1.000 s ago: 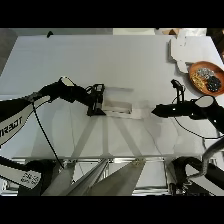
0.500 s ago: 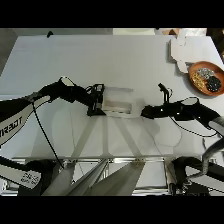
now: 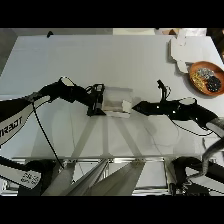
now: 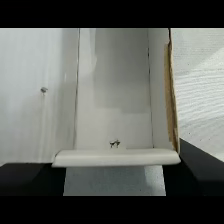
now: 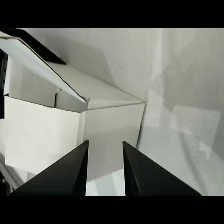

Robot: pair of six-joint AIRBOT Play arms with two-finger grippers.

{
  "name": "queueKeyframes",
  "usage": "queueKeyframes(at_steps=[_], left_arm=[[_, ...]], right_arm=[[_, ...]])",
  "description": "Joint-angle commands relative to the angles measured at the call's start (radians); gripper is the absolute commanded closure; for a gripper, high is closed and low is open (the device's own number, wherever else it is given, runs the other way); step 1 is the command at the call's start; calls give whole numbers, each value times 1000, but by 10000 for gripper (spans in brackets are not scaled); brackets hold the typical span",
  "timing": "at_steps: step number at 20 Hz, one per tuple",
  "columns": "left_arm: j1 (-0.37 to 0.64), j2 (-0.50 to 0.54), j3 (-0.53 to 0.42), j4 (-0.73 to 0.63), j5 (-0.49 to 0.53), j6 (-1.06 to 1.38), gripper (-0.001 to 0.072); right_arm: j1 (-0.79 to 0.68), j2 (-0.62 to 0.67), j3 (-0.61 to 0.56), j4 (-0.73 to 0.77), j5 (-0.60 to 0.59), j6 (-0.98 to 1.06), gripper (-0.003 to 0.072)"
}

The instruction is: Fold the box and place the chain.

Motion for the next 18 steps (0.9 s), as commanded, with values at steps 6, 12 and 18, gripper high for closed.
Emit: queueKeyframes(at_steps=[6, 12, 18], left_arm=[[0, -1, 0, 0, 0, 0, 329], [0, -1, 0, 0, 0, 0, 329], [0, -1, 0, 0, 0, 0, 329]], right_arm=[[56, 45, 0, -5, -76, 2, 295], [180, 45, 1, -50, -258, 2, 246], [180, 45, 1, -102, -323, 2, 247]])
